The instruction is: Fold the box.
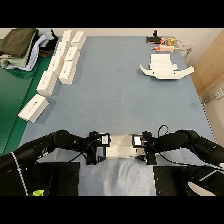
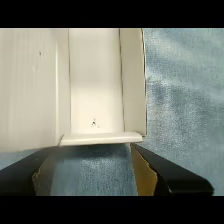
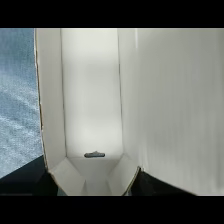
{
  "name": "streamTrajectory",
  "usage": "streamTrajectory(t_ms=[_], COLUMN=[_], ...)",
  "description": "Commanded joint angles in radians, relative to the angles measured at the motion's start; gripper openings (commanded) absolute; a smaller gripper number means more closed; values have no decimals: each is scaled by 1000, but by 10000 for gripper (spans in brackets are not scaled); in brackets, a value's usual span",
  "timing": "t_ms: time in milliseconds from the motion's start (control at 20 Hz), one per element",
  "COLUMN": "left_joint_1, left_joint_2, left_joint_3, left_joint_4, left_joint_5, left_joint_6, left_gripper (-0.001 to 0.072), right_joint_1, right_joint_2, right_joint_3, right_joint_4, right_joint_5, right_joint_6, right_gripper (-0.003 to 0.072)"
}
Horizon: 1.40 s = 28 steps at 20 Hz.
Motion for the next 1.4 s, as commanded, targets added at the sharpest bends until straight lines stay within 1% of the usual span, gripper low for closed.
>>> streamTrajectory(t_ms=[0,350,600,800,900,1000,1350], left_joint_1=[-23,-23,-29,-98,-110,-110,-108], left_joint_2=[-16,-20,-60,-89,-89,-89,-89], left_joint_3=[-1,-1,-1,-1,-1,-1,-2], left_joint_4=[-44,-68,-85,-125,-126,-136,-127], left_joint_5=[35,12,16,111,147,160,159], left_joint_6=[29,29,29,25,8,9,-17], left_gripper=[695,695,695,694,694,694,694], right_joint_1=[0,0,0,0,0,0,0], right_joint_2=[0,0,0,0,0,0,0], right_joint_3=[0,0,0,0,0,0,0], right_joint_4=[0,0,0,0,0,0,0], right_joint_5=[0,0,0,0,0,0,0], right_joint_6=[0,0,0,0,0,0,0], right_gripper=[509,509,509,509,509,509,509])
